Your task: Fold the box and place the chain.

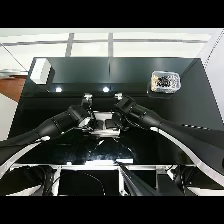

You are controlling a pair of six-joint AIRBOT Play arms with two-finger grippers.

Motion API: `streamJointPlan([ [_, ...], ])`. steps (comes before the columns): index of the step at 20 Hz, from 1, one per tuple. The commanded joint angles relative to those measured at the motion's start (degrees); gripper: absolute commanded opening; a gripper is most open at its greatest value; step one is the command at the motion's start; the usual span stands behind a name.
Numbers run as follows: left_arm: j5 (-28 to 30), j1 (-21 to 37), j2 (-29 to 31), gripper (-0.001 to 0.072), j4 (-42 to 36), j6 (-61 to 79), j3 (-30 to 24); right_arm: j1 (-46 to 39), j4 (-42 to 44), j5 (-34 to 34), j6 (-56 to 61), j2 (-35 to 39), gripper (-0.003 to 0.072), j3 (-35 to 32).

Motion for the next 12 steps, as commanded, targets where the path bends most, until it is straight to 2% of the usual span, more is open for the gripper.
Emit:
streamJointPlan([
  [1, -0.1, 0.0, 0.0, 0.0028, 0.0, 0.0, 0.0, 0.0, -0.1, 1.0, 0.2, -0.9, 0.0253, 0.0],
  [9, -0.1, 0.0, 0.0, 0.0027, 0.0, 0.0, 0.0, 0.0, -0.1, 2.7, 1.1, -1.0, 0.0233, 0.0],
  [10, -0.1, 0.0, 0.0, 0.0027, -0.1, 0.0, 0.0, 0.0, -0.1, 3.0, 1.2, -1.0, 0.0138, 0.0],
  [11, -0.1, 0.0, 0.0, 0.0028, -0.1, 0.0, 0.0, 0.0, -0.1, 3.1, 1.3, -1.0, 0.0118, 0.0],
  [12, -0.1, 0.0, 0.0, 0.0027, -0.1, 0.0, 0.0, 0.0, -0.1, 3.1, 1.3, -1.0, 0.0026, 0.0],
])
